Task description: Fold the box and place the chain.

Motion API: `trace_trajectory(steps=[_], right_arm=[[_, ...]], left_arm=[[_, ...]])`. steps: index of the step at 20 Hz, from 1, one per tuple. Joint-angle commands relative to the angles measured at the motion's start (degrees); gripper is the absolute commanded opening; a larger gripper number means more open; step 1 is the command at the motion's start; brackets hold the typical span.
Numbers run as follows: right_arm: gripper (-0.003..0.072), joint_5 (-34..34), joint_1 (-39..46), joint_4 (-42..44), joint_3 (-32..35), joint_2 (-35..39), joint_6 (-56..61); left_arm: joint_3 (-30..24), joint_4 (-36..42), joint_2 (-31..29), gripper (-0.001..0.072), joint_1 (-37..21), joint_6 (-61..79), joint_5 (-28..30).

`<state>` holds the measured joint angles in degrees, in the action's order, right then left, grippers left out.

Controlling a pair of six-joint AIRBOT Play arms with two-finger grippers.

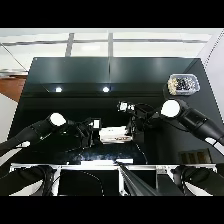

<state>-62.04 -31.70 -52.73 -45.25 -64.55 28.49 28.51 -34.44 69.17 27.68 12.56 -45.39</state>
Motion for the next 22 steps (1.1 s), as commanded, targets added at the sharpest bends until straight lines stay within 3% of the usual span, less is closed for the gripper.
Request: trace_trajectory(steps=[1,8,9,10,17,22], right_arm=[[0.0259,0.52,-1.25,-0.28,0.39,-0.04,0.04],[0.0263,1.29,-1.62,-1.38,1.36,-0.07,1.31],[0.0282,1.29,-1.62,-1.4,1.36,-0.07,1.31],[0.0349,1.49,-1.62,-1.46,1.42,-0.07,1.33],[0.0349,3.26,-1.62,-1.27,2.99,-0.02,1.79],[0.0349,-2.27,-0.48,-1.36,0.96,2.58,8.92]], left_arm=[[-0.02,-0.02,0.04,0.0463,0.02,0.04,-0.04],[-0.02,-0.02,0.04,0.0463,0.02,0.04,-0.04],[-0.02,-0.02,0.04,0.0463,0.02,0.04,-0.04],[-0.02,-0.02,0.04,0.0463,0.02,0.04,-0.04],[-0.02,-0.02,0.04,0.0463,0.02,0.04,-0.04],[-0.02,-0.02,0.04,0.0463,0.02,0.04,-0.04]])
